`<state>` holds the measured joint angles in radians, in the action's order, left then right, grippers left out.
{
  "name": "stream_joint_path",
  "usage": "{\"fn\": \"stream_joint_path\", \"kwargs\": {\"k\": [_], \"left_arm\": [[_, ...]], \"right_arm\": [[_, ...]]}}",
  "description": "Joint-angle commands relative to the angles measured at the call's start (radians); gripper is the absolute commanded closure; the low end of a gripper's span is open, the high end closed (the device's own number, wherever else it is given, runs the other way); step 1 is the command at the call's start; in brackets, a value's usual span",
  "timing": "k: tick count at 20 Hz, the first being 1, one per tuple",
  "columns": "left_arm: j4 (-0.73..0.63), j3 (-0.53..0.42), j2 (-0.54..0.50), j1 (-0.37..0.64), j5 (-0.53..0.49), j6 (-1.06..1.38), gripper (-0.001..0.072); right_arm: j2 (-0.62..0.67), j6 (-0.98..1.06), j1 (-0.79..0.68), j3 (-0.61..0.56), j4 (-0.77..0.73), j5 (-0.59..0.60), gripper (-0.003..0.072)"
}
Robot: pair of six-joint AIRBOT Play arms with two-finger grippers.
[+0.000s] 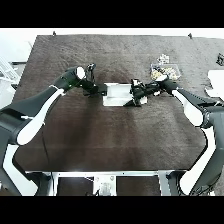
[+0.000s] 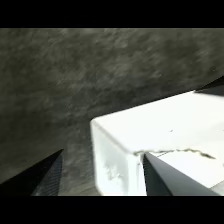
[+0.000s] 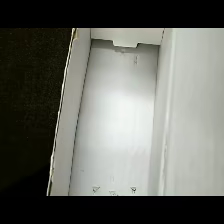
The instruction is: Fold the box and place the chain.
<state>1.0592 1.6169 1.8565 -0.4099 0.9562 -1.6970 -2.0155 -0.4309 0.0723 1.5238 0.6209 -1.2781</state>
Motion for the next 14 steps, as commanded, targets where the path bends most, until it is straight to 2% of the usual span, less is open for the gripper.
{"fn": "stream_joint_path", "kwargs": {"k": [1, 5, 9, 14], "left_arm": [[-0.078, 0.001, 0.000, 0.003, -0.040, 0.048, 0.0151], [-0.033, 0.010, 0.009, -0.029, -0.071, 0.039, 0.0151], [0.061, 0.121, 0.066, -0.034, 0.060, -0.031, 0.0152], [0.154, 0.222, 0.115, -0.055, 0.122, -0.073, 0.0152]], "right_arm": [[0.000, 0.002, 0.001, 0.000, -0.003, 0.002, 0.0106], [0.000, 0.001, 0.001, 0.000, -0.003, 0.002, 0.0106], [0.000, 0.001, 0.001, 0.000, -0.003, 0.002, 0.0106], [0.000, 0.001, 0.001, 0.000, -0.003, 0.002, 0.0106]]}}
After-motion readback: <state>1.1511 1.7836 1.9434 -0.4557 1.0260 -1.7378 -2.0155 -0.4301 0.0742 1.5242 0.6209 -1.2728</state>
